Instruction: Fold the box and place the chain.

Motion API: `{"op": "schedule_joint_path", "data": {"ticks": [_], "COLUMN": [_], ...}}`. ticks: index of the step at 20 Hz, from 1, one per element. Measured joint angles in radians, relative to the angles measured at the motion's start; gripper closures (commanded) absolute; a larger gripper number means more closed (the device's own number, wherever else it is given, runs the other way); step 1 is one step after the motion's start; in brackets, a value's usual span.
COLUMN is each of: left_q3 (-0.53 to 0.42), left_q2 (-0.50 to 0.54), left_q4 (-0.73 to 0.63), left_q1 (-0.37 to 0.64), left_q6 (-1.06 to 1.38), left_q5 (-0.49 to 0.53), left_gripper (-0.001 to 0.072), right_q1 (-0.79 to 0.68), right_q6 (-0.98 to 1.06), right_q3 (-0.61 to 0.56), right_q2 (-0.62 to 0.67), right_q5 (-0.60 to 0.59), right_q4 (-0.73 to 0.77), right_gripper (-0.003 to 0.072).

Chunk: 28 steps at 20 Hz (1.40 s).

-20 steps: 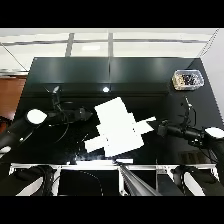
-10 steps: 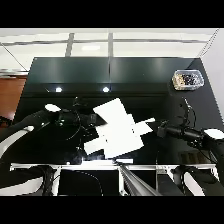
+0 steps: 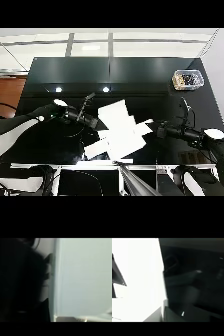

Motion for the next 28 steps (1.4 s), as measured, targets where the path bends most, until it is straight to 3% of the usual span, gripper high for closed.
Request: {"op": "schedule_joint_path", "data": {"ticks": [4, 8, 10, 14, 19, 28], "left_q3": [0.036, 0.108, 0.140, 0.167, 0.161, 0.121], "left_q2": [-0.004, 0.023, 0.066, 0.136, 0.146, 0.148], "left_q4": [0.032, 0.088, 0.122, 0.284, 0.497, 0.446], "left_q1": [0.000, -0.029, -0.088, -0.241, -0.327, -0.325], "left_q6": [0.028, 0.076, 0.137, 0.261, 0.311, 0.481], "left_q5": [-0.047, -0.021, 0.048, 0.322, 0.472, 0.517], "left_gripper": [0.0683, 0.0686, 0.0682, 0.0678, 0.0681, 0.0680], "right_q1": [-0.029, -0.088, -0.098, -0.073, 0.039, 0.238], "right_q6": [0.068, 0.083, 0.012, -0.129, -0.183, -0.213], "right_q3": [0.048, 0.206, 0.277, 0.336, 0.320, 0.173], "right_q2": [0.000, 0.000, 0.000, -0.002, -0.010, -0.019], "right_q5": [-0.031, -0.039, -0.044, -0.047, -0.040, -0.060], "right_q4": [-0.071, -0.185, -0.286, -0.503, -0.594, -0.605], "right_gripper": [-0.0020, -0.0019, -0.0019, -0.0018, -0.0018, -0.0018]}}
